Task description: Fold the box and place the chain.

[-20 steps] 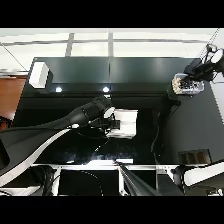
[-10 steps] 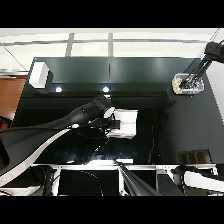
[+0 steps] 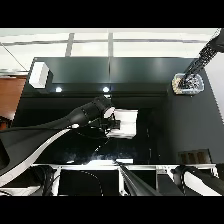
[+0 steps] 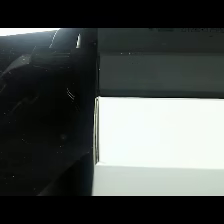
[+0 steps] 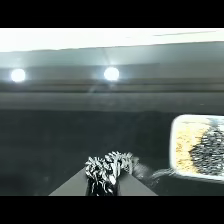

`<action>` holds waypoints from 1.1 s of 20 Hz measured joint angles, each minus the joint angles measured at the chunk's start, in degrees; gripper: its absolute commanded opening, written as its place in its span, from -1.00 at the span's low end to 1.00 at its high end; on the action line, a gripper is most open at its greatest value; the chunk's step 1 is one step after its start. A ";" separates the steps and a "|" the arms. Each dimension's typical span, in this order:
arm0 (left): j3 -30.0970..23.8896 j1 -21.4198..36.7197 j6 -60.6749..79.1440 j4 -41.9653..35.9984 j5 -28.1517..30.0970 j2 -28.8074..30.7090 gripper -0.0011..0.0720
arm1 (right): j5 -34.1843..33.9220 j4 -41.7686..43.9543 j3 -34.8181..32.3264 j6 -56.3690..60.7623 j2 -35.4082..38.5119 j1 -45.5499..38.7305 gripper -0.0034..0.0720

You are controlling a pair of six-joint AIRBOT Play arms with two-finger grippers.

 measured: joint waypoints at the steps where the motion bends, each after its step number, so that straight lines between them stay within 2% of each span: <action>1: 0.00 0.00 0.00 0.00 0.00 0.02 -0.90 | 0.61 0.76 0.02 -0.46 1.33 1.03 -0.90; 7: 0.00 0.00 0.00 0.00 0.00 0.00 -0.90 | 6.32 6.29 0.02 -2.82 6.67 7.91 -0.90; 14: 0.00 0.00 0.00 0.00 -0.02 0.02 -0.90 | 15.26 10.97 -0.07 -6.23 7.74 16.17 -0.89; 22: 0.00 0.00 0.00 0.00 0.00 0.02 -0.90 | 15.98 11.82 -2.21 -7.19 7.85 25.81 -0.89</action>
